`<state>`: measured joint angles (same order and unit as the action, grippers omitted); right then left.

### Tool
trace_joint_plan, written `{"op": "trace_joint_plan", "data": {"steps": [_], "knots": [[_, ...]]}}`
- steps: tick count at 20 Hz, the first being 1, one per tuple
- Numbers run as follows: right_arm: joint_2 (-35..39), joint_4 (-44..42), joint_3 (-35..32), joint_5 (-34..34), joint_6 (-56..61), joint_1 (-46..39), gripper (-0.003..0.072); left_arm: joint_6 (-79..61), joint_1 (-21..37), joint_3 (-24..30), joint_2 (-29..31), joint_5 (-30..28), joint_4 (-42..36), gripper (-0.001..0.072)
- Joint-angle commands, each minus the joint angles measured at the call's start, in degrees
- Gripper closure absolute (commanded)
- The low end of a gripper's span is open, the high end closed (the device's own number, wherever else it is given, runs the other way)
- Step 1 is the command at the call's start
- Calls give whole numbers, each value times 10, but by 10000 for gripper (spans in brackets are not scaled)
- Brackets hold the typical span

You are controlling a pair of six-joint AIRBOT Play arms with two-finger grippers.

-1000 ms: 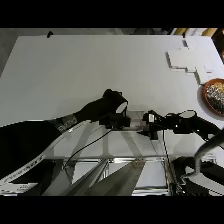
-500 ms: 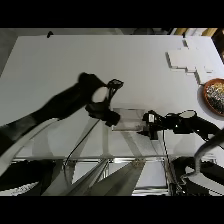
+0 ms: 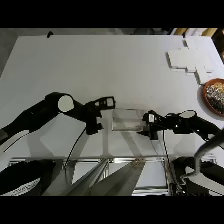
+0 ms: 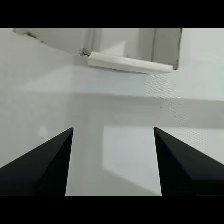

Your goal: Fold the box and place the chain.

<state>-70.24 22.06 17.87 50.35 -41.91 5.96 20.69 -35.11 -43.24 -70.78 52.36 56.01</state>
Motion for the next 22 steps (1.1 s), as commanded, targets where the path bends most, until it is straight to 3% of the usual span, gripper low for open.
{"op": "trace_joint_plan", "data": {"steps": [1, 3, 4, 5, 8, 22], "knots": [[0, 0, 0, 0, 0, 0, 138, -261, 23, 36, -42, -70, -101, 156], [0, 0, 0, 0, 0, 0, 138, -337, 20, 36, -71, -80, -163, 128], [0, 0, 0, 0, 0, 0, 138, -373, 18, 36, -81, -80, -200, 43], [0, 0, 0, 0, 0, 0, 138, -400, 18, 36, -88, -79, -233, 12], [0, 0, 0, 0, 0, 0, 138, -456, 14, 36, -104, -78, -310, 11], [0, 0, 0, 0, 0, 0, 138, -456, 6, 38, -123, -28, -309, 11]]}}
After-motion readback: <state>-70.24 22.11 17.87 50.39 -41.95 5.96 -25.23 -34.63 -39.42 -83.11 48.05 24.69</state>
